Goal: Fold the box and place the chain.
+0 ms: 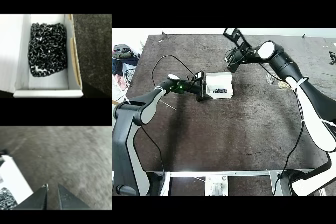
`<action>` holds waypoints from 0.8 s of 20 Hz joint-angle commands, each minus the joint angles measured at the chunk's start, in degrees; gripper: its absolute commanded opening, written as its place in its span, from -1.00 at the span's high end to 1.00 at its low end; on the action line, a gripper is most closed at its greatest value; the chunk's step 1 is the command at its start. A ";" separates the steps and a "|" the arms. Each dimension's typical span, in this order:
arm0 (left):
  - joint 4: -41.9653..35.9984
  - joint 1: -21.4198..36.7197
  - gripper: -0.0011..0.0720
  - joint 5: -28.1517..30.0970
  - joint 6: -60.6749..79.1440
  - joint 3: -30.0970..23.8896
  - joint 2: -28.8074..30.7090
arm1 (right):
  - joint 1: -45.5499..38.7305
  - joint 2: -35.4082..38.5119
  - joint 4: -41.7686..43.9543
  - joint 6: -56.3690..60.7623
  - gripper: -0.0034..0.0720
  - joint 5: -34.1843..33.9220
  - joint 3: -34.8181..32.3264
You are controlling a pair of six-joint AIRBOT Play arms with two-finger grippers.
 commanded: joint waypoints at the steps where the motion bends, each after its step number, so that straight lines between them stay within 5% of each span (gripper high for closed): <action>1: 0.00 0.00 0.32 0.00 0.00 0.02 0.00 | -5.22 -2.73 11.02 -2.67 0.64 4.74 1.60; 6: 0.00 0.00 0.32 0.02 0.00 0.02 0.00 | -12.83 -12.55 25.07 -5.95 0.64 18.03 9.44; 16: 0.00 0.00 0.32 0.02 0.00 0.02 0.00 | -13.14 -20.90 26.43 -9.79 0.64 29.62 13.46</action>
